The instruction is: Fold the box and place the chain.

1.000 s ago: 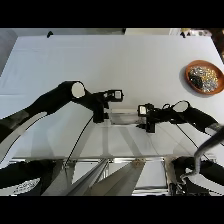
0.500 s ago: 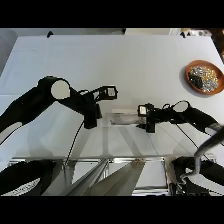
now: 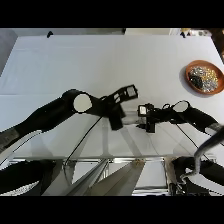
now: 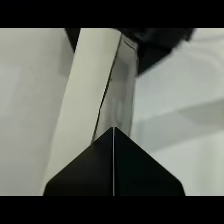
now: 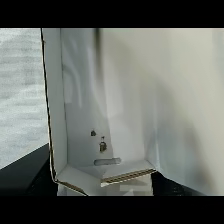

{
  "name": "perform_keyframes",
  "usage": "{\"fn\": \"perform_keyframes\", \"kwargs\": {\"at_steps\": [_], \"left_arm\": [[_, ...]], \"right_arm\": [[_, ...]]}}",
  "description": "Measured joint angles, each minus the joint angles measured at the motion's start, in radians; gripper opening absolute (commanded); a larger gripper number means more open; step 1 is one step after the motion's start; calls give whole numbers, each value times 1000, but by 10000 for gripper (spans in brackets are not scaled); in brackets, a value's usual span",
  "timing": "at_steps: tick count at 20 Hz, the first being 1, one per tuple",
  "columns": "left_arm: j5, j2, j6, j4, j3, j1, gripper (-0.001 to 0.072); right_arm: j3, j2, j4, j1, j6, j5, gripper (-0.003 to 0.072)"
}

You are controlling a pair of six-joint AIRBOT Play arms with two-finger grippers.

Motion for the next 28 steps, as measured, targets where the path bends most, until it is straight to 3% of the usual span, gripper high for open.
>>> {"fn": "perform_keyframes", "kwargs": {"at_steps": [2, 5, 10, 15, 19, 24, 28], "left_arm": [[140, -22, -84, 2, 0, -2, 2], [267, -78, -203, 7, 0, -3, 1], [327, -183, -328, 14, 1, -3, 2], [317, -193, -366, 18, 0, -3, 2], [242, -114, -375, 93, 0, -3, 2], [-43, 7, -378, 304, 0, -3, 8], [-259, 32, -322, 412, -11, -3, 6]], "right_arm": [[0, 0, 0, 0, 0, 0, 320], [0, 0, 0, 0, 0, 1, 320], [0, 0, 0, 0, 0, 0, 320], [0, 0, 0, 0, 0, 0, 320], [0, 0, 0, 0, 0, 0, 320], [0, 0, 0, 0, 0, 0, 320], [0, 0, 0, 0, 0, 0, 320]]}}
